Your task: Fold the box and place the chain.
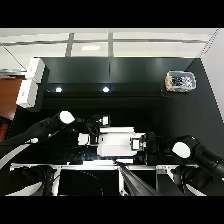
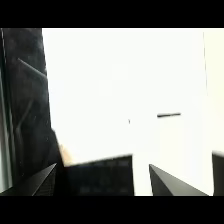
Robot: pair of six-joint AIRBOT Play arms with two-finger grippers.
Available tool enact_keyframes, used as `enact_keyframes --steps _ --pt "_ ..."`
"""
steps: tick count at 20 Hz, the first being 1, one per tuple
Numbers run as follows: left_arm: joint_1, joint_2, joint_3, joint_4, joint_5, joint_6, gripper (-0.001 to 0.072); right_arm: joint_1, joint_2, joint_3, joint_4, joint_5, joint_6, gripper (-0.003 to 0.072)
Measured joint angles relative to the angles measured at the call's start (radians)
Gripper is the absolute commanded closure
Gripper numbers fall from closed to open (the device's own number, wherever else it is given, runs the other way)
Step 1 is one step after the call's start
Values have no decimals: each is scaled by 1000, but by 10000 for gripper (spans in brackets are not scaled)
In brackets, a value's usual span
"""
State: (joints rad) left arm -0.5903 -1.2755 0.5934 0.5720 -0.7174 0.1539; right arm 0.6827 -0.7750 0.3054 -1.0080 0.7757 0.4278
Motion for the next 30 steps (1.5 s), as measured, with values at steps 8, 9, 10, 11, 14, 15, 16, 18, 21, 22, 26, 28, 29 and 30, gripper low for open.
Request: enact_keyframes --steps 8,9,10,11,14,15,16,18,21,22,26,28,29,30 --pt "0 0 0 0 0 0 679 113 -43 -2 48 -169 -26 40" --pt "0 0 0 0 0 1 679 118 -44 -2 63 -184 -26 40" --pt "0 0 0 0 -1 1 679 122 -45 -1 74 -190 -26 41" --pt "0 0 0 0 -1 1 679 125 -45 3 85 -199 -25 40" --pt "0 0 0 0 -1 -3 679 124 -45 25 98 -208 3 41" --pt "0 0 0 0 -1 -3 679 119 -45 35 93 -209 24 40" --pt "0 0 1 0 -2 -3 679 111 -45 44 79 -205 46 40" --pt "0 0 2 0 -5 -2 679 88 -45 61 36 -190 82 40" --pt "0 0 2 0 -15 -2 679 56 -45 81 -13 -173 111 40" --pt "0 0 2 0 -18 -2 679 50 -45 89 -21 -164 114 40" --pt "0 0 2 0 -23 -2 679 38 -46 119 -50 -127 116 41" --pt "0 0 2 0 -24 -1 679 36 -47 126 -59 -118 116 59" --pt "0 0 2 0 -24 -1 679 35 -47 128 -64 -117 116 59" --pt "0 0 2 0 -24 -1 679 35 -47 129 -69 -117 116 59"
